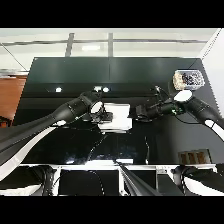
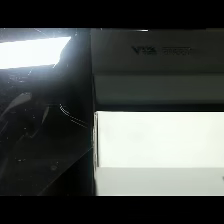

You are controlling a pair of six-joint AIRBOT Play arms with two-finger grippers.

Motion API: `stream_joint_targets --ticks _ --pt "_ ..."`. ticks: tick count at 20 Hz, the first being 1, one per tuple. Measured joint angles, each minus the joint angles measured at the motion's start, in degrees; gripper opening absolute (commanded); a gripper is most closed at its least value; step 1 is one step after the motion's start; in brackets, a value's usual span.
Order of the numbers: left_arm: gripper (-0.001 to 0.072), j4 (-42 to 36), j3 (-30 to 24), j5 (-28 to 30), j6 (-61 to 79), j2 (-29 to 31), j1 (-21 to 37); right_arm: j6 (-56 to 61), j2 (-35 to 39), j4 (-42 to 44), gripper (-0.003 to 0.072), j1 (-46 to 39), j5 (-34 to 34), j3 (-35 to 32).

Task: Fold the box and place the chain.

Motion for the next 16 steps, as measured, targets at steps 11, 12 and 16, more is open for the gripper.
stream_joint_targets --ticks 11,12,16 --pt "0.0027 0.0 0.0 0.0 0.0 0.0 0.0 17.7 -0.2 -15.6 0.0402 12.3 -6.1 4.2" --pt "0.0027 0.0 0.0 0.0 0.0 0.0 0.0 19.5 -0.5 -17.6 0.0402 13.3 -6.8 4.5" --pt "0.0027 0.0 0.0 0.0 0.0 0.0 0.0 28.0 -3.4 -26.9 0.0402 17.6 -8.1 7.8"
